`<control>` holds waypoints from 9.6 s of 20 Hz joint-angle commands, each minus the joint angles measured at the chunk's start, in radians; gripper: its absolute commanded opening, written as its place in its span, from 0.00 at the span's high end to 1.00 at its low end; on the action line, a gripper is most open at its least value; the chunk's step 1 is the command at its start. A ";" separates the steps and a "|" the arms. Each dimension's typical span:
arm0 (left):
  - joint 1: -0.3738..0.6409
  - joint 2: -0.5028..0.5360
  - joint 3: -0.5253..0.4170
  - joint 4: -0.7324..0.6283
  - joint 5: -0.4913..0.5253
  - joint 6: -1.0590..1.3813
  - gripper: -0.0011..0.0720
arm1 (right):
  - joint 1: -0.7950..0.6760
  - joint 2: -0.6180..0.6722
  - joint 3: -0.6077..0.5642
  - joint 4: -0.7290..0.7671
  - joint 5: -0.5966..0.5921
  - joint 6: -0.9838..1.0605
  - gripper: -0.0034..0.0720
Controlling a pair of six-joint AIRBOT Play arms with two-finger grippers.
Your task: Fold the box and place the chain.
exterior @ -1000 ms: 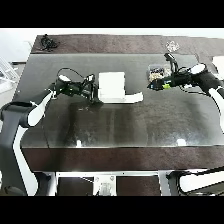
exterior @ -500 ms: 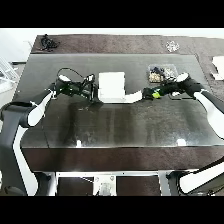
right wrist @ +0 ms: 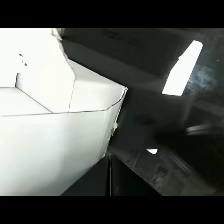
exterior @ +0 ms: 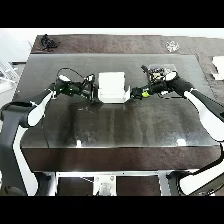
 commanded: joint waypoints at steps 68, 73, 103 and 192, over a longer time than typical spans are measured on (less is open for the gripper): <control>0.000 0.001 0.000 0.000 0.000 0.000 0.11 | 0.365 -0.180 0.462 -0.856 0.185 0.887 0.38; 0.000 0.001 0.000 0.000 0.000 0.000 0.11 | 0.374 -0.182 0.466 -0.907 0.206 0.948 0.42; 0.000 0.001 0.000 0.000 0.000 0.000 0.11 | 0.414 -0.166 0.467 -0.916 0.201 1.053 0.46; 0.000 0.001 0.000 0.000 0.000 0.000 0.11 | 0.513 0.460 0.666 -0.566 -0.155 0.205 0.95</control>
